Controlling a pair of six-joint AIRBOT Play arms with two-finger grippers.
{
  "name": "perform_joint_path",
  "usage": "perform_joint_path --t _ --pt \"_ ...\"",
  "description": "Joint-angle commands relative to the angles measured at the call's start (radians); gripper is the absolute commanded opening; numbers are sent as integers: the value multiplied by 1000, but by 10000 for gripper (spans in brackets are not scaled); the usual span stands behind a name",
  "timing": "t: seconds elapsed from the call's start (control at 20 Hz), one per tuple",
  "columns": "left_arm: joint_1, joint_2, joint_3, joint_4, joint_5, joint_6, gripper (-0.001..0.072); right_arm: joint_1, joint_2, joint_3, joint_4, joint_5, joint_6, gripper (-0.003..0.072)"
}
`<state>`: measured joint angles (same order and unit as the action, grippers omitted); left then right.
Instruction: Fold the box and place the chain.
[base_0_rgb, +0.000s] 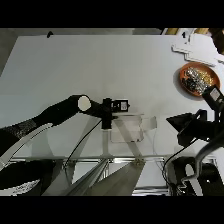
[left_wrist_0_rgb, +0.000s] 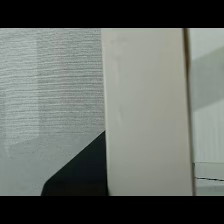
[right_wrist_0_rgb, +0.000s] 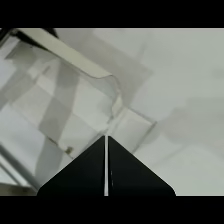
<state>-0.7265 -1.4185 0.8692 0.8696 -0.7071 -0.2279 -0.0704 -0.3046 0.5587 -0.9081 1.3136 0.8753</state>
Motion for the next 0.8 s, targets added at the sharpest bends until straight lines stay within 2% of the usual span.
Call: perform_joint_path --t 0.0,0.1,0.15,0.25,0.35,0.5,0.65,0.7,0.75 --pt "0 0 1 0 0 0 12 4 -11 -72 157 10 -171 18" --pt "0 0 1 0 0 0 12 46 -27 -158 293 -48 -383 18" --pt "0 0 1 0 0 0 12 82 -40 -193 283 -68 -507 19" --pt "0 0 1 0 -1 0 12 178 -84 -225 128 -96 -645 19" --pt "0 0 1 0 0 0 12 265 -146 -228 -20 -127 -658 19" --pt "0 0 1 0 0 0 12 403 -216 -228 -90 -226 -659 21" --pt "0 0 1 0 0 0 12 549 -229 -237 -193 -373 -642 312" --pt "0 0 1 0 0 0 12 576 -230 -253 -195 -423 -641 480" --pt "0 0 1 0 -1 0 12 603 -230 -277 -195 -489 -640 601"
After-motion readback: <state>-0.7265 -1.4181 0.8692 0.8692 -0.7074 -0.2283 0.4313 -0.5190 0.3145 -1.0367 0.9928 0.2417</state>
